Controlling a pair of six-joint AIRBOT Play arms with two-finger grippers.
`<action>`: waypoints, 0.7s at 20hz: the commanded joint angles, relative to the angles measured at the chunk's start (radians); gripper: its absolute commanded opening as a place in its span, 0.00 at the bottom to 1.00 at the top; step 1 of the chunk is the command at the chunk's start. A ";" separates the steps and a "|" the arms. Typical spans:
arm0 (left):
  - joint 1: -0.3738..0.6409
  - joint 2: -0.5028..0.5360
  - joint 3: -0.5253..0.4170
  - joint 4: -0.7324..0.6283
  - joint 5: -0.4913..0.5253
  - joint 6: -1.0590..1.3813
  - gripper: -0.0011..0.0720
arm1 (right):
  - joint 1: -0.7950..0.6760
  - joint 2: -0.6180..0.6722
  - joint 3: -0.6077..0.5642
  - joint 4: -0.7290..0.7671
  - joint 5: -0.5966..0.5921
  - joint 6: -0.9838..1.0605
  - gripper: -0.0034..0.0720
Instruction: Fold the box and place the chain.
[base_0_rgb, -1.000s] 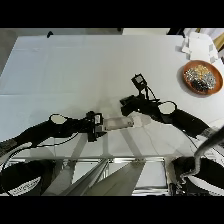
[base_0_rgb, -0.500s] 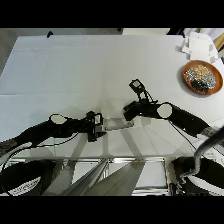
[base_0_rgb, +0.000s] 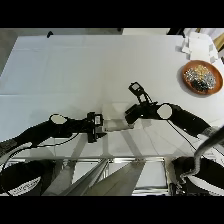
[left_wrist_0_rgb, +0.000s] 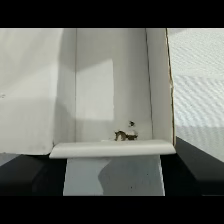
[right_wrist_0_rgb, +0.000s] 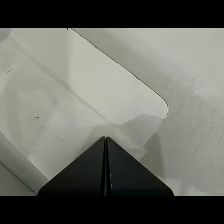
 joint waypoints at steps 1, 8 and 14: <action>0.000 0.001 0.000 -0.002 0.005 -0.001 0.11 | 0.000 0.036 0.003 -0.003 0.017 0.005 0.06; 0.000 0.001 0.000 -0.002 0.005 -0.001 0.11 | -0.025 0.271 0.031 -0.185 0.208 -0.037 0.06; 0.000 0.001 0.000 -0.002 0.005 -0.001 0.11 | -0.274 0.339 0.019 -0.374 0.698 -0.560 0.06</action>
